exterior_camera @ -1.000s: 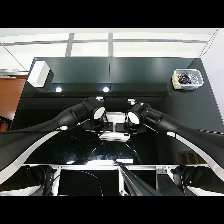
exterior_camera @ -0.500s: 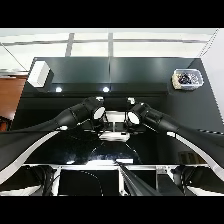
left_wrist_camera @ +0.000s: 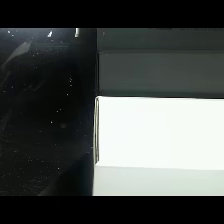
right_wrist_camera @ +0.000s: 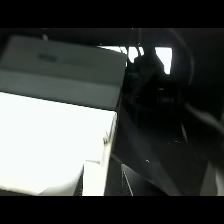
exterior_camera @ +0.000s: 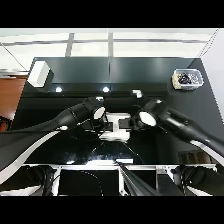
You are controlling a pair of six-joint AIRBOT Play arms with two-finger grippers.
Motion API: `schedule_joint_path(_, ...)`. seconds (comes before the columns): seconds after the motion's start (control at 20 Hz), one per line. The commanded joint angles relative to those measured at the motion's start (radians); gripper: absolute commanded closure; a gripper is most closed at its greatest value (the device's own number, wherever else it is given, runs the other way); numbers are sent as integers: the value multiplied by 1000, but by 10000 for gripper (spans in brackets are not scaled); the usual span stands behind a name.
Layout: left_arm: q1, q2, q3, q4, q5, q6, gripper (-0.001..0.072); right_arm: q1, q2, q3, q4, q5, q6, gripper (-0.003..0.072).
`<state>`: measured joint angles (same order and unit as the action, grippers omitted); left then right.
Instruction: Fold the box and place the chain.
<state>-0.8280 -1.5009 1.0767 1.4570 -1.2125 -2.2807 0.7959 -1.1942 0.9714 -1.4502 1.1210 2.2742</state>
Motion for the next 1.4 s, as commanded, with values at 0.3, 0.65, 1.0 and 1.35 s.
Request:
schedule_joint_path(0.3,0,0,0,0,0,-1,679,-158,283,-12,-802,222,-4,400)
schedule_joint_path(0.65,0,0,0,0,0,-1,679,-745,154,-71,-703,-399,64,562)
schedule_joint_path(1.0,0,0,0,0,0,-1,679,-1024,-318,351,24,-304,-638,-34)
schedule_joint_path(1.35,0,0,0,0,0,-1,679,-1022,-611,681,-3,-199,-719,-34)
